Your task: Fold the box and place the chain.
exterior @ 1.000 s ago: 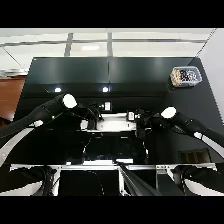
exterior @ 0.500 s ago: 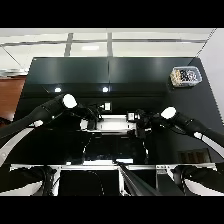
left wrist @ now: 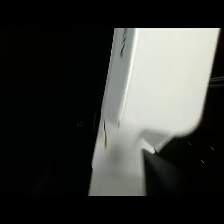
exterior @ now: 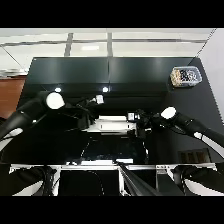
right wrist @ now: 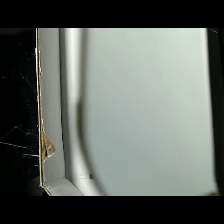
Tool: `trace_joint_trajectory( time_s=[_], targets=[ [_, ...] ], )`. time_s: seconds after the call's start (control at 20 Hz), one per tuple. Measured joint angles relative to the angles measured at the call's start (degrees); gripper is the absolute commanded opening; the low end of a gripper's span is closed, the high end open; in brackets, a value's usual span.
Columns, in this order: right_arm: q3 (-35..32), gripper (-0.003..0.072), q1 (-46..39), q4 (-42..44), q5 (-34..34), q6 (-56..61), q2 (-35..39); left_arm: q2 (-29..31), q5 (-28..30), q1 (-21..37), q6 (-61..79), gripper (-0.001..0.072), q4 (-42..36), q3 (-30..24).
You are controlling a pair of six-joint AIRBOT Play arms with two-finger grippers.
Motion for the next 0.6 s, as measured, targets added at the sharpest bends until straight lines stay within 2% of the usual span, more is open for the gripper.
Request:
trace_joint_trajectory(
  time_s=[0.1,0.2,0.3,0.4,0.6],
  targets=[
    [0.0,0.0472,0.0,0.0,0.0,0.0,0.0,2.7,-5.9,2.2,-4.5,0.0035,-0.2,-0.2],
    [0.0,0.0175,0.0,0.0,0.0,0.0,0.0,4.1,-11.1,4.1,-7.1,0.0031,-5.0,-1.2],
    [0.0,0.0163,0.0,0.0,0.0,0.0,0.0,4.7,-12.9,4.7,-8.4,0.0031,-12.3,-3.5],
    [0.0,0.0163,0.0,0.0,0.0,0.0,0.0,4.5,-11.4,3.9,-8.9,0.0031,-19.6,-6.8],
    [0.0,0.0163,0.0,0.0,0.0,0.0,0.0,1.9,-1.2,0.7,-3.0,0.0031,-35.4,-11.5]
  ],
)
